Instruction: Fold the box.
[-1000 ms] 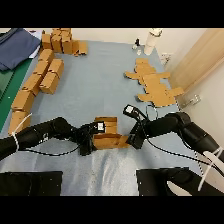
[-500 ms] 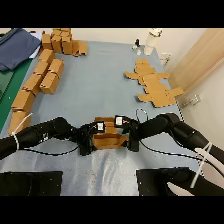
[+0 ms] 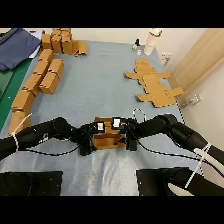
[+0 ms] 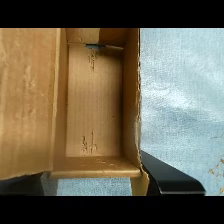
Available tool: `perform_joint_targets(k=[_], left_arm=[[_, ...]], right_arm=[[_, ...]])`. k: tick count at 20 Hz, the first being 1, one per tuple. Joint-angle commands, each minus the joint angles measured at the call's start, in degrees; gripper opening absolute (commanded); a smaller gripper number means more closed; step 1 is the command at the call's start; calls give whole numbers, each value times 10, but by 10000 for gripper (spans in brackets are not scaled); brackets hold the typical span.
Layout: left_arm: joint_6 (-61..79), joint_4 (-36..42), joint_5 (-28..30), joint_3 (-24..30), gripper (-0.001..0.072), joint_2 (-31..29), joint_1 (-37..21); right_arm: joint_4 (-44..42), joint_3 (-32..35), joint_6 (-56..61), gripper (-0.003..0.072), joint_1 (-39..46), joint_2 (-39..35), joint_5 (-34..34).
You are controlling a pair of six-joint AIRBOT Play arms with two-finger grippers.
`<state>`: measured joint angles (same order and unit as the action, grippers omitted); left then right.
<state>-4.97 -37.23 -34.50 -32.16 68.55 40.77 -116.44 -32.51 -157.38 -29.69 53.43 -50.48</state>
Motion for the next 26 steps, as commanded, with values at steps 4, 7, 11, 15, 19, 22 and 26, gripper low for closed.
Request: perform_joint_targets(k=[4,7,11,15,19,22,26], left_arm=[[0,0,0,0,474,0,0],[0,0,0,0,474,0,0],[0,0,0,0,475,0,0],[0,0,0,0,474,0,0],[0,0,0,0,474,0,0],[0,0,0,0,475,0,0],[0,0,0,0,474,0,0]], right_arm=[[-1,2,-2,258,-6,-6,-5],[0,7,-2,226,-7,-6,-5],[-2,7,-2,157,-29,-5,2],[-3,7,-2,157,-51,6,35],[2,7,-2,242,-60,9,39],[-6,7,-2,528,-60,9,35],[-14,7,-2,539,-60,9,35]])
